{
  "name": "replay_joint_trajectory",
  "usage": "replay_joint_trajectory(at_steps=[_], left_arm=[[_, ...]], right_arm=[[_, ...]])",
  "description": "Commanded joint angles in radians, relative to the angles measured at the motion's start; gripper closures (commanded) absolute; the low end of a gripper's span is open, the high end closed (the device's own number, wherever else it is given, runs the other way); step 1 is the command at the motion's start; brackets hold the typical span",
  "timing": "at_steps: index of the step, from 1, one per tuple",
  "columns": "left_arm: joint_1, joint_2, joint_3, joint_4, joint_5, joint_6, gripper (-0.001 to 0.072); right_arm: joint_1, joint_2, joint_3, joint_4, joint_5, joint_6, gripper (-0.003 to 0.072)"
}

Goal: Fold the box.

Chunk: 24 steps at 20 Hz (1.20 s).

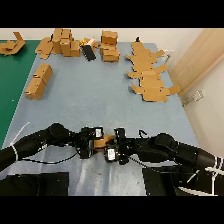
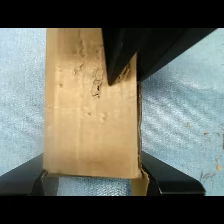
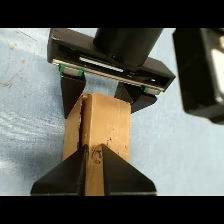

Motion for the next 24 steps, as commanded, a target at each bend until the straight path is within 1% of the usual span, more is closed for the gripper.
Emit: replay_joint_trajectory(at_steps=[1, 2, 3, 5, 6, 7, 8, 9, 10, 11, 12, 13, 14, 15, 18, 19, 22, 24], left_arm=[[-0.001, 0.0, 0.0, 0.0, 0.0, 0.0, 0.0192], [-0.001, 0.0, 0.0, 0.0, 0.0, 0.0, 0.0192], [-0.001, 0.0, 0.0, 0.0, 0.0, 0.0, 0.0192], [-0.001, 0.0, 0.0, 0.0, 0.0, 0.0, 0.0192], [-0.001, 0.0, 0.0, 0.0, 0.0, 0.0, 0.0192], [0.0, 0.0, 0.0, 0.0, 0.0, 0.0, 0.0192], [-0.001, 0.0, 0.0, 0.0, 0.0, 0.0, 0.0192], [-0.001, 0.0, 0.0, 0.0, 0.0, 0.0, 0.0192], [-0.001, 0.0, 0.0, 0.0, 0.0, 0.0, 0.0192], [0.0, 0.0, 0.0, 0.0, 0.0, 0.0, 0.0192], [-0.001, 0.0, 0.0, 0.0, 0.0, 0.0, 0.0192], [-0.001, 0.0, 0.0, 0.0, 0.0, 0.0, 0.0192], [-0.001, 0.0, 0.0, 0.0, 0.0, 0.0, 0.0192], [-0.001, 0.0, 0.0, 0.0, 0.0, 0.0, 0.0192], [0.0, 0.0, 0.0, 0.0, 0.0, 0.0, 0.0192], [-0.001, 0.0, 0.0, 0.0, 0.0, 0.0, 0.0192], [0.0, 0.0, 0.0, 0.0, 0.0, 0.0, 0.0192], [0.0, 0.0, 0.0, 0.0, 0.0, 0.0, 0.0192]], right_arm=[[0.001, -0.003, -0.001, 0.051, -0.038, 0.001, 0.0541], [0.001, -0.001, 0.0, 0.064, -0.04, 0.001, 0.052], [0.001, 0.006, 0.0, 0.081, -0.04, 0.004, 0.052], [-0.001, 0.047, 0.003, 0.085, -0.039, 0.075, 0.0503], [-0.01, 0.082, 0.007, 0.078, -0.04, 0.158, 0.0502], [-0.027, 0.127, 0.008, 0.069, -0.041, 0.284, 0.0503], [-0.05, 0.172, 0.008, 0.07, -0.045, 0.44, 0.0503], [-0.077, 0.219, 0.008, 0.071, -0.054, 0.643, 0.0505], [-0.106, 0.269, 0.008, 0.078, -0.076, 0.926, 0.0549], [-0.131, 0.307, 0.006, 0.083, -0.1, 1.197, 0.0682], [-0.15, 0.333, 0.005, 0.082, -0.131, 1.442, 0.0684], [-0.156, 0.341, 0.004, 0.085, -0.174, 1.57, 0.0685], [-0.157, 0.342, -0.004, 0.104, -0.187, 1.608, 0.0685], [-0.157, 0.341, -0.024, 0.142, -0.174, 1.623, 0.0685], [-0.15, 0.288, -0.129, 0.343, 0.002, 1.623, 0.0686], [-0.126, 0.259, -0.155, 0.385, 0.069, 1.623, 0.0686], [-0.022, 0.181, -0.165, 0.405, 0.215, 1.625, 0.0687], [0.023, 0.135, -0.165, 0.404, 0.268, 1.641, 0.0687]])
